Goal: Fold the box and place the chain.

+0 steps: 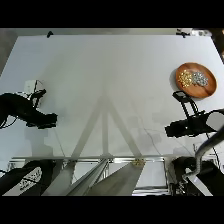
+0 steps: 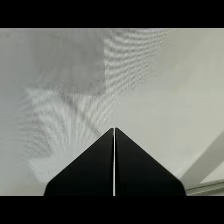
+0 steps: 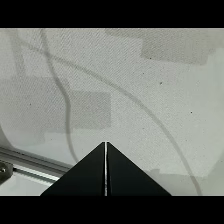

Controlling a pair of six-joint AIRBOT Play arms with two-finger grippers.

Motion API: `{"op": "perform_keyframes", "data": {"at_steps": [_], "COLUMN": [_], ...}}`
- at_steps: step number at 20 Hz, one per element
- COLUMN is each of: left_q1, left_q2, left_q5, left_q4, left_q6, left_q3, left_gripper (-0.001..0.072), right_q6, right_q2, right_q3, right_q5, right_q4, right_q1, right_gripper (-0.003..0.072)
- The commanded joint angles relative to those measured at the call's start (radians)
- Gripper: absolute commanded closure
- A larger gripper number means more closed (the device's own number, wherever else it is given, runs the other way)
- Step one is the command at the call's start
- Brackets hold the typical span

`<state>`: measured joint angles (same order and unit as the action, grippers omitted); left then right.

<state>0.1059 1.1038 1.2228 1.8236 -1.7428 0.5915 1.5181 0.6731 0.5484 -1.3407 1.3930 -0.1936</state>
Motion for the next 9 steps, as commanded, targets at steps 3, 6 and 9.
{"op": "perform_keyframes", "data": {"at_steps": [3,6,9], "left_q1": [-0.020,-0.020,-0.020], "left_q2": [-0.003,-0.003,-0.003], "left_q5": [-0.056,-0.056,-0.056], "left_q4": [0.000,0.000,0.000], "left_q6": [0.023,0.023,0.023], "left_q3": [-0.020,-0.020,-0.020], "left_gripper": [0.0695,0.0695,0.0695], "right_q6": [0.000,0.000,0.000], "right_q2": [0.000,0.000,0.000], "right_q3": [0.000,0.000,0.000], "right_q5": [0.016,0.017,0.021], "right_q4": [-0.002,-0.002,-0.002], "right_q1": [0.000,0.000,0.000], "right_gripper": [0.0671,0.0671,0.0671]}}
